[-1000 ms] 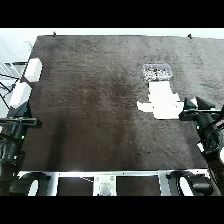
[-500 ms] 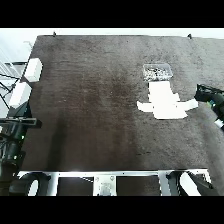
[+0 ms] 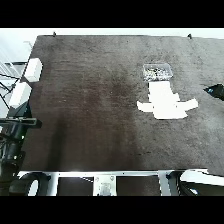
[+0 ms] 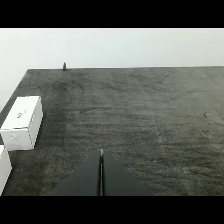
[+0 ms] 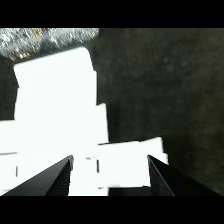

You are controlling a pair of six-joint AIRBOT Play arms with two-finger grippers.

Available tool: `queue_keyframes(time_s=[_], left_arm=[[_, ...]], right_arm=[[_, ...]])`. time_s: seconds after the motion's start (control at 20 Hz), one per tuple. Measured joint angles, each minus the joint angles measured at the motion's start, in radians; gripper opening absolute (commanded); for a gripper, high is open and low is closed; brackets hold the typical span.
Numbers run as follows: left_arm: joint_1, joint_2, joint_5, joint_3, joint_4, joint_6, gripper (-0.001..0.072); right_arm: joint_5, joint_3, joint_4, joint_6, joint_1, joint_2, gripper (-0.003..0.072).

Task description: Fold the box and place the chain.

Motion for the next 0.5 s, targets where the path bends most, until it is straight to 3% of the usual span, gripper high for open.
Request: queue_keyframes(time_s=[0.25,0.5], left_arm=[[0.0,0.0,0.0,0.0,0.0,0.0,0.002],[0.0,0.0,0.0,0.0,0.0,0.0,0.002]], right_arm=[[0.228,0.254,-0.097,0.068,-0.013,-0.237,0.055],[0.338,0.342,-0.122,0.074,-0.015,-0.399,0.055]])
